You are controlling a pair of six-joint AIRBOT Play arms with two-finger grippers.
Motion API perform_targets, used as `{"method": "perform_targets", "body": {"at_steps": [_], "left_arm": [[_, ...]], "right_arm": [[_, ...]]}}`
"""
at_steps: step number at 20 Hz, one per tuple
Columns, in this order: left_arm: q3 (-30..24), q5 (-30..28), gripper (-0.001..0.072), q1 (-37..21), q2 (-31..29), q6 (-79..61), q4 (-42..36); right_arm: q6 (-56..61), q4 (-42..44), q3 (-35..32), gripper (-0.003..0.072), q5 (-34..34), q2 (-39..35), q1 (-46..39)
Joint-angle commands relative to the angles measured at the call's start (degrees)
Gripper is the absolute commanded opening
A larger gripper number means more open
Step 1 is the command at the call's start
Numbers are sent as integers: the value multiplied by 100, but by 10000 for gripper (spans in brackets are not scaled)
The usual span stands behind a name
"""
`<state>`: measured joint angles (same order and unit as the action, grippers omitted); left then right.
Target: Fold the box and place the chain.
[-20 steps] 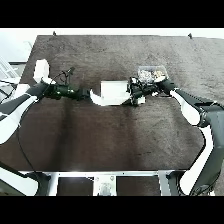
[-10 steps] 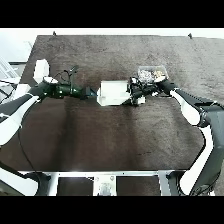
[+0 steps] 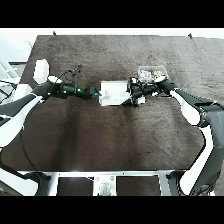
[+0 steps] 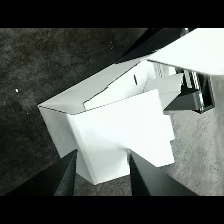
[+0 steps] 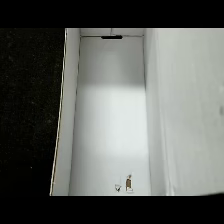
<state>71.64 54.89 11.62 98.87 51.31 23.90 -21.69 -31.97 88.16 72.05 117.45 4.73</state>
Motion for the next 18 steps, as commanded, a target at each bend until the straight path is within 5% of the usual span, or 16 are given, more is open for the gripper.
{"method": "perform_targets", "body": {"at_steps": [1, 6, 18], "left_arm": [[282, 74, 383, 142, -4, 970, 708], [662, 138, 383, 382, -7, 2455, 1829], [1069, -39, 383, 876, -4, 3582, 2702]], "right_arm": [[2, 0, -2, 435, 0, -2, 2], [2, 2, -2, 435, 2, -2, 2], [2, 0, -2, 435, 0, -2, 2]]}}
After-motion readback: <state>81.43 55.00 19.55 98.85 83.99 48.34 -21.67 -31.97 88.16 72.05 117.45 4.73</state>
